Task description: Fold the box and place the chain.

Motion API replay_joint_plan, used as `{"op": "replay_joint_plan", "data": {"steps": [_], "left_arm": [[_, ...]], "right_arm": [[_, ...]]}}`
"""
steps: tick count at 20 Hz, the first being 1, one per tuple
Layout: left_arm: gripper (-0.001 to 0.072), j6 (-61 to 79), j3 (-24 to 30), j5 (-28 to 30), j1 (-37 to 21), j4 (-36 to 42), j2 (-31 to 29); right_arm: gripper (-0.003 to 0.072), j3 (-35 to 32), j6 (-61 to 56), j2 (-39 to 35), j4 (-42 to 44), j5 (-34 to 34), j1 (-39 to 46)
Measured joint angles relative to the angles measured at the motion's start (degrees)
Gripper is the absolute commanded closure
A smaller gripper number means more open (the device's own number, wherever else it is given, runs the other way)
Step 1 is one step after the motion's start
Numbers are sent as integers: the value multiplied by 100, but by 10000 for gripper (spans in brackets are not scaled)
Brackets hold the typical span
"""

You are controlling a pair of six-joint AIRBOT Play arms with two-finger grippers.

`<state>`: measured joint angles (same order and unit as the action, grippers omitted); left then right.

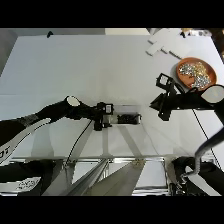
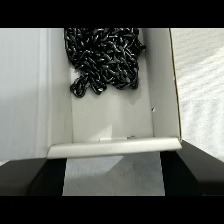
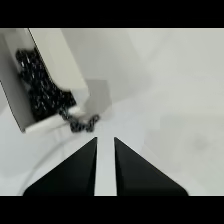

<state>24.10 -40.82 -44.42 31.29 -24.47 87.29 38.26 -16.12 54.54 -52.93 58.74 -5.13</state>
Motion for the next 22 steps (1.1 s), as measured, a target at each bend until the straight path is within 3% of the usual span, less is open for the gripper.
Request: {"op": "replay_joint_plan", "data": {"steps": [1,2,7,13,14,19,22], "left_arm": [[698,2,0,0,0,0,0],[698,0,0,0,0,0,0],[698,0,0,0,0,0,0],[698,2,0,0,0,0,0],[698,0,-2,0,0,0,0],[698,0,0,0,0,2,0],[698,0,0,0,0,0,0]], "right_arm": [[264,-188,304,59,28,-50,-4],[208,-326,614,140,52,-118,-33],[236,-636,1853,798,151,-479,-361],[262,-699,2295,1290,422,-1169,-612],[292,-704,2389,1325,494,-1233,-625],[297,-706,2638,1526,704,-1405,-651],[359,-706,2680,1661,752,-1451,-656]]}}
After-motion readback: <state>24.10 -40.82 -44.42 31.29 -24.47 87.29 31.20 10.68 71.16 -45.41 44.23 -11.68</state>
